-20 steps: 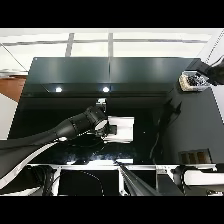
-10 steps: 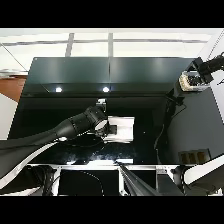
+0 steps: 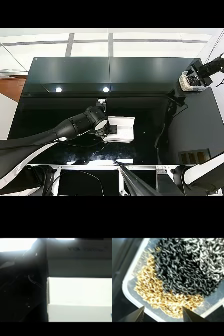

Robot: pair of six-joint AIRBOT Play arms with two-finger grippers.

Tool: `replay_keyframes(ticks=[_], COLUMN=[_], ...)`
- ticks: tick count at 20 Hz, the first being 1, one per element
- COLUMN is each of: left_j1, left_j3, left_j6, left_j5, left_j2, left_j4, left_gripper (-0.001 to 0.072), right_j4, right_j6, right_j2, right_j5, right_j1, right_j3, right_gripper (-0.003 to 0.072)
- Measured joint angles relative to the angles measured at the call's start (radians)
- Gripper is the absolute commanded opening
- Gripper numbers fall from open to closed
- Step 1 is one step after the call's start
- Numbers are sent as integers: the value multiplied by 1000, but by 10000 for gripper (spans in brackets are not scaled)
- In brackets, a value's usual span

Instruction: Fold the box and place the chain.

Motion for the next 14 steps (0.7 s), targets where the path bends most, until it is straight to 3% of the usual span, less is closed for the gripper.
replay_keyframes(ticks=[11,14], left_j1=[0,0], left_j3=[0,0], left_j6=[0,0], left_j5=[8,8], left_j2=[0,0], left_j4=[0,0], left_gripper=[26,26], right_j4=[14,21], right_j6=[-29,-34], right_j2=[-53,-60], right_j5=[-7,-16], right_j1=[6,6], right_j3=[1,2], right_gripper=[517,413])
